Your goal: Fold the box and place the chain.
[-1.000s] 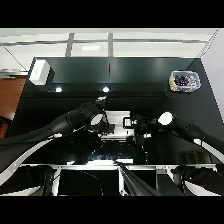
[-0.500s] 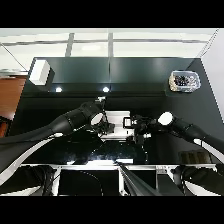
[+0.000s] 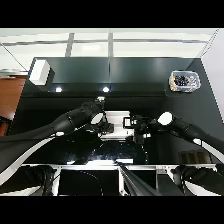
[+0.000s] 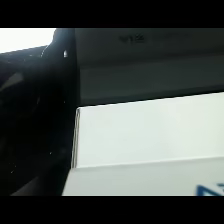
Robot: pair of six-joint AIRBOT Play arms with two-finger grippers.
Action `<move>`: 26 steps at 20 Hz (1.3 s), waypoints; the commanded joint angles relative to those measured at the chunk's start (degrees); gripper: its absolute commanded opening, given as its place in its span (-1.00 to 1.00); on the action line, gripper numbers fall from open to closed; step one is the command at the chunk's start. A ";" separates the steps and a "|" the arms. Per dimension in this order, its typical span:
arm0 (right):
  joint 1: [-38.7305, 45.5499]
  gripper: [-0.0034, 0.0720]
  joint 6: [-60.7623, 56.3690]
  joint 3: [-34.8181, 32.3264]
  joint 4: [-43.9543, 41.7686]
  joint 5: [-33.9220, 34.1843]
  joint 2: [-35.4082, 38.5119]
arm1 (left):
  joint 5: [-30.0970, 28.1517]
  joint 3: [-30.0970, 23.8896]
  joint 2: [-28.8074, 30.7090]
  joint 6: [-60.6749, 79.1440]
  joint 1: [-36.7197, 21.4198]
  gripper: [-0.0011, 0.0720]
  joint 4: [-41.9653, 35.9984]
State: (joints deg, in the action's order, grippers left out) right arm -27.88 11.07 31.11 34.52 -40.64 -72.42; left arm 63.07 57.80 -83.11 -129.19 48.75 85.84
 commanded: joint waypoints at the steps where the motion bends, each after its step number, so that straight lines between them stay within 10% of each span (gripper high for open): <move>1: -0.04 -0.46 -0.09 0.00 0.07 -0.04 0.00 | 1.11 0.04 -0.46 -0.02 -0.04 -0.22 0.07; 7: -0.04 -0.46 -0.09 0.00 0.07 -0.04 0.00 | 0.26 0.04 -0.68 -0.20 -0.02 -0.24 0.02; 11: -0.04 -0.46 -0.09 0.00 0.07 -0.04 0.00 | -0.02 0.07 -1.31 -0.31 -0.02 -0.88 -0.90; 16: -0.04 -0.46 -0.09 0.00 0.07 -0.04 0.00 | 0.04 0.17 -1.40 -0.33 0.13 -0.89 -1.27; 17: -0.04 -0.46 -0.09 0.00 0.07 -0.04 0.00 | 0.07 0.17 -1.40 -0.31 0.15 -0.81 -1.27; 19: -0.04 -0.46 -0.09 0.00 0.07 -0.04 0.00 | 0.24 0.17 -1.40 -0.33 0.15 0.02 -1.31; 26: -0.04 -0.46 -0.09 0.00 0.07 -0.04 0.00 | 0.28 0.22 -1.33 -0.33 0.09 0.05 -1.05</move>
State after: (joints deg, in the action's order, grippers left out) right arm -27.88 11.09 31.11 34.74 -40.73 -72.42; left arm 63.72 57.91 -84.53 -129.40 48.86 84.93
